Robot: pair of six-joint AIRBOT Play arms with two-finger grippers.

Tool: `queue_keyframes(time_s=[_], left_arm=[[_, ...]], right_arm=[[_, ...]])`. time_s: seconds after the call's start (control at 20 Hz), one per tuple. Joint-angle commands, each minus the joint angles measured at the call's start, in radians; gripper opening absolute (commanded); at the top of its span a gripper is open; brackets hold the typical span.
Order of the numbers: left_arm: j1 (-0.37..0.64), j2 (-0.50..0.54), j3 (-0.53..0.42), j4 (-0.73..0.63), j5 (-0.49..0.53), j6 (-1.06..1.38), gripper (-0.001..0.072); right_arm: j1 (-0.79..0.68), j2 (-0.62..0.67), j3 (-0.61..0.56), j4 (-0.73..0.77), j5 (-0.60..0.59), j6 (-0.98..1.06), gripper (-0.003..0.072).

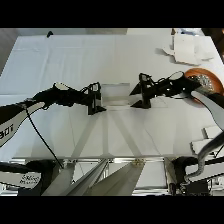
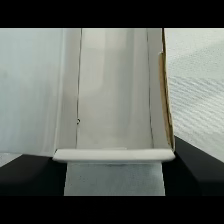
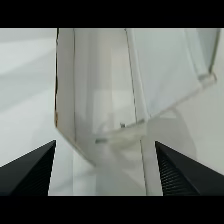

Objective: Fold the box and place the chain.

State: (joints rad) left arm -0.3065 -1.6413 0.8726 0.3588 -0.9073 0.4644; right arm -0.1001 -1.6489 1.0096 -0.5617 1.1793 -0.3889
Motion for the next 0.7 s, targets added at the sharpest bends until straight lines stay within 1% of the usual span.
queue_keyframes(time_s=[0.0, 0.15, 0.25, 0.35, 0.45, 0.55, 0.65], left_arm=[[0.000, 0.000, 0.000, 0.001, -0.002, 0.000, 0.0156], [0.000, 0.000, 0.000, 0.001, -0.002, 0.000, 0.0156], [0.000, 0.000, 0.000, 0.001, -0.002, 0.000, 0.0156], [0.000, 0.000, 0.000, 0.001, -0.002, 0.000, 0.0156], [0.000, 0.000, 0.000, 0.001, -0.002, 0.000, 0.0156], [0.000, 0.000, 0.000, 0.001, -0.001, 0.000, 0.0156], [0.000, 0.000, 0.000, 0.001, -0.002, 0.000, 0.0156]], right_arm=[[-0.074, 0.036, 0.000, -0.088, 0.070, 0.066, 0.0694], [-0.131, 0.062, 0.000, -0.082, 0.179, 0.211, 0.0691], [-0.153, 0.085, 0.000, -0.049, 0.215, 0.313, 0.0691], [-0.158, 0.117, 0.000, -0.037, 0.259, 0.366, 0.0691], [-0.157, 0.163, 0.000, -0.035, 0.299, 0.367, 0.0691], [-0.154, 0.241, 0.000, -0.037, 0.279, 0.423, 0.0691], [-0.154, 0.340, 0.000, -0.036, 0.233, 0.442, 0.0691]])
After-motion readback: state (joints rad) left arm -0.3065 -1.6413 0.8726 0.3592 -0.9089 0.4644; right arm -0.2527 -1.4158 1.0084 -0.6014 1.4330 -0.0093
